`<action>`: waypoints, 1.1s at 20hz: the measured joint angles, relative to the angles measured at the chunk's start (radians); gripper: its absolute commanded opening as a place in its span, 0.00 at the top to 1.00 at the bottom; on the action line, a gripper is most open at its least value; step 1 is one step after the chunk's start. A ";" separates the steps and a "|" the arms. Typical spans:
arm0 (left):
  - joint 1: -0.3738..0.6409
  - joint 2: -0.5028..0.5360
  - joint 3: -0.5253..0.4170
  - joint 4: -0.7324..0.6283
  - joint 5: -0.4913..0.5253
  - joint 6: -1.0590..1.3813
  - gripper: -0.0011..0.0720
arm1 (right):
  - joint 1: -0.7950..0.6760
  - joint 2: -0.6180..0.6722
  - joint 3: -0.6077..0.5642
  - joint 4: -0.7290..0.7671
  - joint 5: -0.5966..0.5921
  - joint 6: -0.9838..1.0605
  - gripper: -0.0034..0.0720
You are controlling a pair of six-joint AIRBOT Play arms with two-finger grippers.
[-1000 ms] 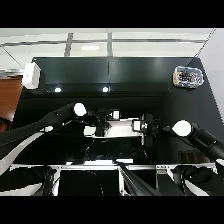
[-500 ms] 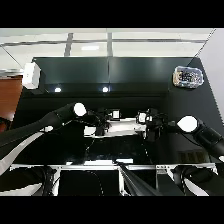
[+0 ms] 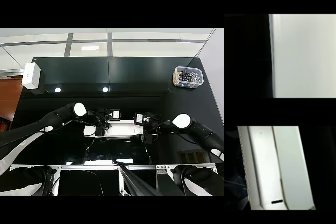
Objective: Fold the box and place the chain.
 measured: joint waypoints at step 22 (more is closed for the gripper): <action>0.000 0.000 0.000 0.000 0.000 -0.001 0.95 | -0.002 -0.132 -0.004 0.029 -0.041 -0.080 0.12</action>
